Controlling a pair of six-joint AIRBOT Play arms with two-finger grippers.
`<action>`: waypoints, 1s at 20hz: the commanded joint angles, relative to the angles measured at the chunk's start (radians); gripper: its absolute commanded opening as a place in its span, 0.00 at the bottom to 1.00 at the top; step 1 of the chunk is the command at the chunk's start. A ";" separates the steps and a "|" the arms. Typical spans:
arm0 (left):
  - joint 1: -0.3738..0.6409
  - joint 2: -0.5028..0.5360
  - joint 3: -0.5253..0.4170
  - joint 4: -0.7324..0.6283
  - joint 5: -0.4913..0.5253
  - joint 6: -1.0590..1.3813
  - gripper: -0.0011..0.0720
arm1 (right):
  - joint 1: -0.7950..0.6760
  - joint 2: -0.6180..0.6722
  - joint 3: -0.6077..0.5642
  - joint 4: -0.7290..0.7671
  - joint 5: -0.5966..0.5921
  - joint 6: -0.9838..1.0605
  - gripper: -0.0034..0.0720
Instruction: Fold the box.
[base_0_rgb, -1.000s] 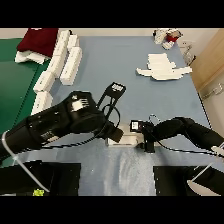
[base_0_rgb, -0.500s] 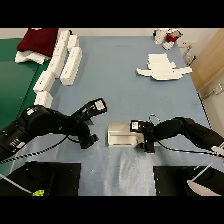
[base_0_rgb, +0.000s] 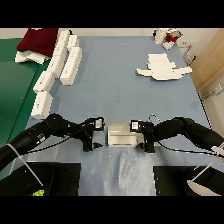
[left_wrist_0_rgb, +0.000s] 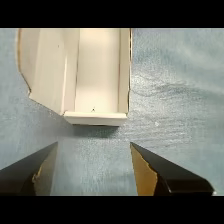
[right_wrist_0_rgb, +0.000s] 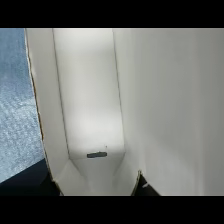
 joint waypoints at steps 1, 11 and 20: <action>0.009 -0.093 -0.016 -0.145 0.024 0.201 0.97 | 0.000 0.000 0.001 0.000 0.000 0.000 0.72; -0.087 -0.187 -0.013 -0.295 0.129 0.304 0.97 | 0.000 0.000 0.001 0.000 0.000 0.000 0.72; -0.126 -0.190 -0.013 -0.274 0.176 0.283 0.96 | 0.000 0.000 0.001 0.000 0.000 0.000 0.72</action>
